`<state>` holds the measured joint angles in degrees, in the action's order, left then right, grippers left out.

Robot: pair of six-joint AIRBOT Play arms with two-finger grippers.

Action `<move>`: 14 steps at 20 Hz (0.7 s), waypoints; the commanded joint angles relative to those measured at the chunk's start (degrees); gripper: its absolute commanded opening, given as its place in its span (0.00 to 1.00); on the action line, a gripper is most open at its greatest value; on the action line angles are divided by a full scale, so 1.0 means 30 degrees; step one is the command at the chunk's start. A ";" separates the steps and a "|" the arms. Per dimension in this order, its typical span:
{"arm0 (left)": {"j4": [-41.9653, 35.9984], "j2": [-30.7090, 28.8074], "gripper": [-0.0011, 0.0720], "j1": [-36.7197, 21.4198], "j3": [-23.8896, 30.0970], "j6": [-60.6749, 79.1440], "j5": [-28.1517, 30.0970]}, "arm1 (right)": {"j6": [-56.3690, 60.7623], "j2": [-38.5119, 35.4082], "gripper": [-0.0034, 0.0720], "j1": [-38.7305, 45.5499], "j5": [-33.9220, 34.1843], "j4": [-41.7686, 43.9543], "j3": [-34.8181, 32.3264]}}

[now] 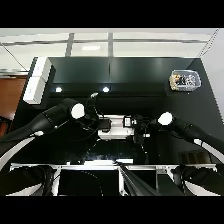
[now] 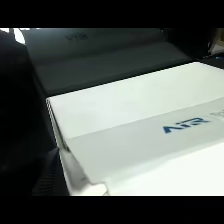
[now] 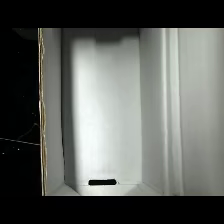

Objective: Fold the box and place the chain.

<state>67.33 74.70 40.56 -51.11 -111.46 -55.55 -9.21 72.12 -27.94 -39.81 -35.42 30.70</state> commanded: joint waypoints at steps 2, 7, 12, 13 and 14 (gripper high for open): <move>0.0488 0.0117 0.68 0.0248 -0.0430 -0.1078 -0.1275 | 0.0007 -0.0015 0.28 0.0015 0.0000 0.0000 -0.0007; 0.3534 0.0415 0.68 0.1246 -0.0976 -0.4503 -0.1668 | 0.0007 -0.0015 0.28 0.0015 0.0000 0.0000 -0.0007; 0.5421 0.1880 0.52 0.2448 -0.2302 -0.6368 -0.2805 | 0.0007 -0.0015 0.28 0.0015 -0.0007 0.0000 -0.0007; 0.5428 0.2106 0.51 0.2572 -0.2477 -0.6470 -0.2929 | 0.0000 -0.0015 0.28 0.0015 -0.0007 0.0000 -0.0007; 0.5486 0.2222 0.45 0.2601 -0.2528 -0.6564 -0.3031 | 0.0000 -0.0015 0.28 0.0015 -0.0007 0.0000 -0.0007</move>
